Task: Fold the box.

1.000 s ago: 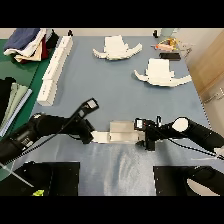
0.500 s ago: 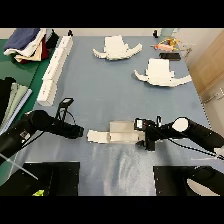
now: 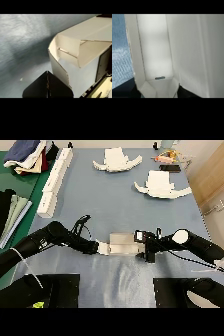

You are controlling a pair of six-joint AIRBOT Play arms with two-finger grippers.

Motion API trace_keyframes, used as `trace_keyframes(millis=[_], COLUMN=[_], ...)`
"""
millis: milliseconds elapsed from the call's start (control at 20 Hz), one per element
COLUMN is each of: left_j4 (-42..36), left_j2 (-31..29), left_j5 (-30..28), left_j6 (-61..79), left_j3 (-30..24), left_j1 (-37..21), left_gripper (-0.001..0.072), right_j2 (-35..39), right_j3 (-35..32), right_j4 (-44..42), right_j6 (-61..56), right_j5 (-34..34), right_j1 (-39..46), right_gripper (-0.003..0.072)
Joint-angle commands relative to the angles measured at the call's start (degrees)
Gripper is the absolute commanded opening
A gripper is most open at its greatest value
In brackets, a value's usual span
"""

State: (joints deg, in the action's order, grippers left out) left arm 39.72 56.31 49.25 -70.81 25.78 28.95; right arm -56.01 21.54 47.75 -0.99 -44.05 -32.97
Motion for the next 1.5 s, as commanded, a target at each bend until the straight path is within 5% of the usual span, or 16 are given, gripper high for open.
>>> trace_keyframes(millis=[0, 50, 100, 200, 1050, 1450], left_j4=[-2.91, -2.62, -2.56, -2.21, -6.78, 25.38], left_j2=[0.35, 0.35, 0.35, 0.35, 2.49, 5.55], left_j5=[-1.55, -1.60, -1.60, -1.57, -5.84, -9.70], left_j6=[-0.07, -0.96, -2.01, -2.27, -2.19, -37.38], left_j3=[0.33, 0.48, 0.72, 1.55, 5.60, 13.46], left_j1=[2.01, 2.03, 2.01, 2.01, 5.38, 20.35], left_gripper=[0.0041, 0.0357, 0.0545, 0.0407, 0.0400, 0.0398], right_j2=[0.00, 0.00, 0.00, 0.00, 0.00, 0.00], right_j3=[0.04, 0.04, 0.04, 0.04, 0.04, 0.04], right_j4=[0.00, 0.00, 0.00, 0.00, 0.00, 0.00], right_j6=[-0.02, -0.02, -0.02, -0.02, -0.02, -0.02], right_j5=[-0.02, 0.00, -0.02, -0.02, 0.00, -0.02], right_j1=[0.02, 0.02, 0.02, 0.02, 0.02, 0.02], right_gripper=[0.0518, 0.0518, 0.0518, 0.0518, 0.0518, 0.0518])
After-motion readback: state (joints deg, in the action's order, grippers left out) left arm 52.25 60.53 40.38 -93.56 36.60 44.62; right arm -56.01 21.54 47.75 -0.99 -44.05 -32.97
